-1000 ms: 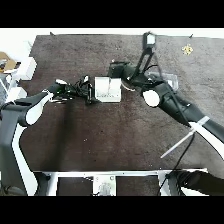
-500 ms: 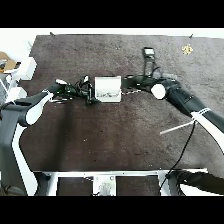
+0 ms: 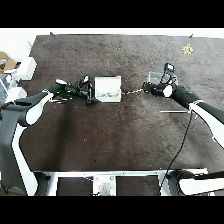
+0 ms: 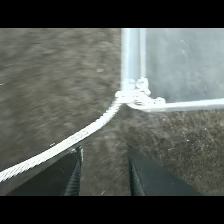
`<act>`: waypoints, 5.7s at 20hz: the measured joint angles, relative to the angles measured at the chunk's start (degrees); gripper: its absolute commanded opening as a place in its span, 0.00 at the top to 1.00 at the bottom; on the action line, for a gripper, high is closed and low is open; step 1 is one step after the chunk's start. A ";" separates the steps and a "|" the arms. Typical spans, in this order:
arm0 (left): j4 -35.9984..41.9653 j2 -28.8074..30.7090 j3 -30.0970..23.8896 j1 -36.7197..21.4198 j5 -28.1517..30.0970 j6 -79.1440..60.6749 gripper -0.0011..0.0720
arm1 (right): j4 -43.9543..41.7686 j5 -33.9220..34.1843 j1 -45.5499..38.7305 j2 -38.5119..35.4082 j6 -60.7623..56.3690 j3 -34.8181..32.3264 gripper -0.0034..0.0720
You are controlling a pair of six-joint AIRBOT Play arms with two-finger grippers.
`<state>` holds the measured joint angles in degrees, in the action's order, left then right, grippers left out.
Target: Fold the box and place the chain.
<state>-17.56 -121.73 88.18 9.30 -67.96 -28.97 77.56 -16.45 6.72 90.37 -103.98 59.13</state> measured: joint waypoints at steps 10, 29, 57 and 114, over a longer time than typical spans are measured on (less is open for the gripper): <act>0.00 0.00 0.02 0.00 0.00 0.00 0.65 | -11.17 9.27 1.29 1.16 2.51 1.03 0.95; 0.00 0.00 0.00 0.00 0.02 0.02 0.65 | -9.92 12.02 27.61 -12.83 17.11 1.18 0.93; 0.00 0.00 0.00 0.00 0.00 0.00 0.65 | -55.76 -40.76 -0.90 20.35 83.95 39.34 0.72; -0.17 -0.02 0.00 0.00 -0.33 -0.15 0.65 | -45.62 -37.31 9.92 12.94 111.89 20.35 0.67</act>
<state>-17.74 -121.75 88.18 9.30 -68.29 -29.12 31.94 -53.76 16.64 103.31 7.90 79.48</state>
